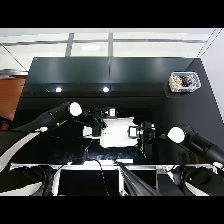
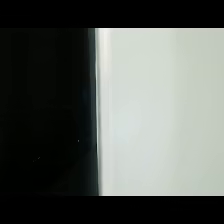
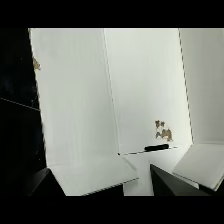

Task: Fold the box and place the chain.

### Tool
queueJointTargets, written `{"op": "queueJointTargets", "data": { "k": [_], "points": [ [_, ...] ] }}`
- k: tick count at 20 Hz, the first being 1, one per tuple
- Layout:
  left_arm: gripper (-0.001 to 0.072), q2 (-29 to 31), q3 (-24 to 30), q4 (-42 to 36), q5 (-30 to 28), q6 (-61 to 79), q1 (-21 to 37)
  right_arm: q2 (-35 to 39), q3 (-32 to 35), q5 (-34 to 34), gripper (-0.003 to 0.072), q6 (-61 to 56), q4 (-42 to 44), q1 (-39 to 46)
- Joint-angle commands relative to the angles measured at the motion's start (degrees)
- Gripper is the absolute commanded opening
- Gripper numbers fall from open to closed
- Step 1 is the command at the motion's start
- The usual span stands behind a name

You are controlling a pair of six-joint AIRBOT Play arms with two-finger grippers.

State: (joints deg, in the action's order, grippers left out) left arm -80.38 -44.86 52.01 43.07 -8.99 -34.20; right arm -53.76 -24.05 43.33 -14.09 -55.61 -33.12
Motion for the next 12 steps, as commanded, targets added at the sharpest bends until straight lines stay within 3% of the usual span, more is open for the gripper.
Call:
{"op": "queueJointTargets", "data": {
  "k": [1,12],
  "points": [
    [0.0032,-0.04,-0.04,0.00,0.04,0.00,0.04,-0.13,0.02,-1.38,0.0691,1.05,2.03,-0.63],
    [0.0032,-0.04,-0.04,0.00,0.13,-0.02,0.04,-1.16,-0.04,-5.14,0.0691,0.31,5.57,-3.41]
  ]
}}
